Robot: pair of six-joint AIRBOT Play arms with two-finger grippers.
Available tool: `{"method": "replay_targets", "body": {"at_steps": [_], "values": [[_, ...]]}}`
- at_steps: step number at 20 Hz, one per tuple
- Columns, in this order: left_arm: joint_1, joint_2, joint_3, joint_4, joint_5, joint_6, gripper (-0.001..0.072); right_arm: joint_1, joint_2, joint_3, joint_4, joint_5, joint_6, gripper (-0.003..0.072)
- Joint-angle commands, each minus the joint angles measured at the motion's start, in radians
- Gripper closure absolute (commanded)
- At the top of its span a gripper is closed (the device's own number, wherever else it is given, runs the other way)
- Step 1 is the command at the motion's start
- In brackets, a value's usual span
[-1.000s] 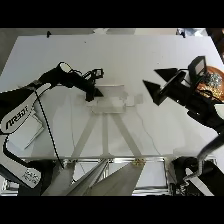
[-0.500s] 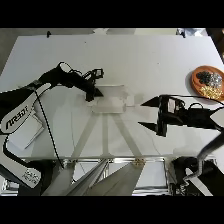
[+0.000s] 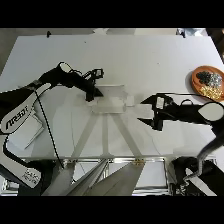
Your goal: Fold the box and place the chain.
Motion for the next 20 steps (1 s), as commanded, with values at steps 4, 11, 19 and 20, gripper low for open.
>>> {"method": "replay_targets", "body": {"at_steps": [4, 11, 19, 20], "values": [[0.0, 0.0, 0.0, 0.0, 0.0, 0.0, 0.0695, 0.124, -0.344, 0.0, 0.238, -0.227, -0.282, 0.0037], [0.0, 0.0, 0.0, 0.0, 0.0, 0.0, 0.0695, 0.196, -0.472, 0.0, 0.399, -0.404, -0.455, 0.0037], [0.0, 0.0, 0.0, 0.0, 0.0, 0.0, 0.0695, 0.234, -0.477, 0.0, 0.497, -0.569, -0.452, 0.0037], [0.0, 0.0, 0.0, 0.0, 0.0, 0.0, 0.0695, 0.233, -0.477, 0.002, 0.52, -0.586, -0.45, 0.0037]]}}
